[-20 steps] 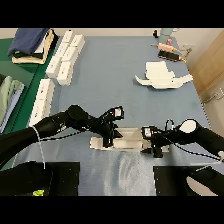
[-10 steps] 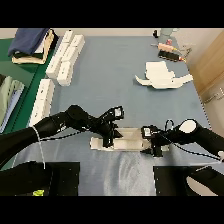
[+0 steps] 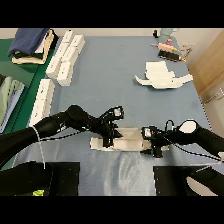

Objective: Fold the box.

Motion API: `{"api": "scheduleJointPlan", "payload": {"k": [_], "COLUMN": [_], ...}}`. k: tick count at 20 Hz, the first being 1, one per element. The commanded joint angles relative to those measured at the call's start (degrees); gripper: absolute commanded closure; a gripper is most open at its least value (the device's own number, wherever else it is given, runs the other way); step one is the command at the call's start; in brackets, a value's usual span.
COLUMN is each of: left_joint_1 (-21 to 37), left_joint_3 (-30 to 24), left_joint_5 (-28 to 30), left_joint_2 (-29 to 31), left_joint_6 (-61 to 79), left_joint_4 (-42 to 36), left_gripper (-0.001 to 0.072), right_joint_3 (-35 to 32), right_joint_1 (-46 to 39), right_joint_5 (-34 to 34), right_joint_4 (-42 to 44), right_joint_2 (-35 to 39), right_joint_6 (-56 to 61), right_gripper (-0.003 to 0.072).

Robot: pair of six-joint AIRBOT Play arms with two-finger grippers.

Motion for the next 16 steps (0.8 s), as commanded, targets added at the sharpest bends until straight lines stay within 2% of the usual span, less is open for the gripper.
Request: {"api": "scheduleJointPlan", "payload": {"k": [1,2,3,4,16], "left_joint_1": [0.0,0.0,0.0,0.0,0.0], "left_joint_3": [0.0,0.1,0.0,0.1,0.1], "left_joint_5": [0.0,0.0,0.0,0.0,0.0], "left_joint_2": [0.0,0.0,0.0,0.0,0.0], "left_joint_6": [0.0,0.0,0.0,0.0,0.0], "left_joint_4": [0.0,0.0,0.0,0.0,0.0], "left_gripper": [0.0693,0.0693,0.0693,0.0693,0.0693], "right_joint_3": [-0.2,-0.2,-0.2,-0.2,-0.2], "right_joint_1": [0.1,0.1,0.1,0.1,0.0], "right_joint_5": [-0.2,-0.2,-0.2,-0.2,-1.1], "right_joint_4": [0.1,0.1,0.1,0.1,0.1], "right_joint_2": [0.0,0.0,0.0,0.0,0.0], "right_joint_6": [0.0,0.0,0.1,0.0,0.1], "right_gripper": [0.0044,0.0067,0.0175,0.0235,0.0234]}}
